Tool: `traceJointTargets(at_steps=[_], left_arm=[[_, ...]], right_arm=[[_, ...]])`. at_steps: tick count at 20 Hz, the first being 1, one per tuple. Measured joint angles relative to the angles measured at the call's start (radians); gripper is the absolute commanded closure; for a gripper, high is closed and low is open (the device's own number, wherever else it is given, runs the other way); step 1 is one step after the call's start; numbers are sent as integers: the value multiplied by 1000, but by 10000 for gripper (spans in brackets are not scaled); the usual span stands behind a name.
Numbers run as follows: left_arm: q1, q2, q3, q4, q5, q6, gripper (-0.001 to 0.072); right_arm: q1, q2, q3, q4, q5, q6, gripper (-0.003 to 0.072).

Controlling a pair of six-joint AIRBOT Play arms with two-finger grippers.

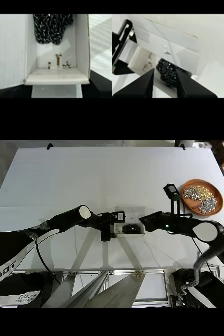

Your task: Fold the box and place the chain.

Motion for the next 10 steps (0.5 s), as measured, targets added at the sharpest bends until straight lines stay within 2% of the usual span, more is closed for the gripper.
traceJointTargets(at_steps=[4, 5, 6, 7, 10], left_arm=[[0, 0, 0, 0, 0, 0, 318], [0, 0, 0, 0, 0, 0, 318], [0, 0, 0, 0, 0, 0, 318], [0, 0, 0, 0, 0, 0, 318], [0, 0, 0, 0, 0, 0, 318]], right_arm=[[-115, 74, 13, -32, -33, 8, 419], [-154, 81, 28, -34, -38, 8, 441], [-193, 82, 47, -35, -41, 6, 569], [-231, 78, 74, -38, -42, -11, 655], [-293, 14, 185, -30, -18, -64, 656]])
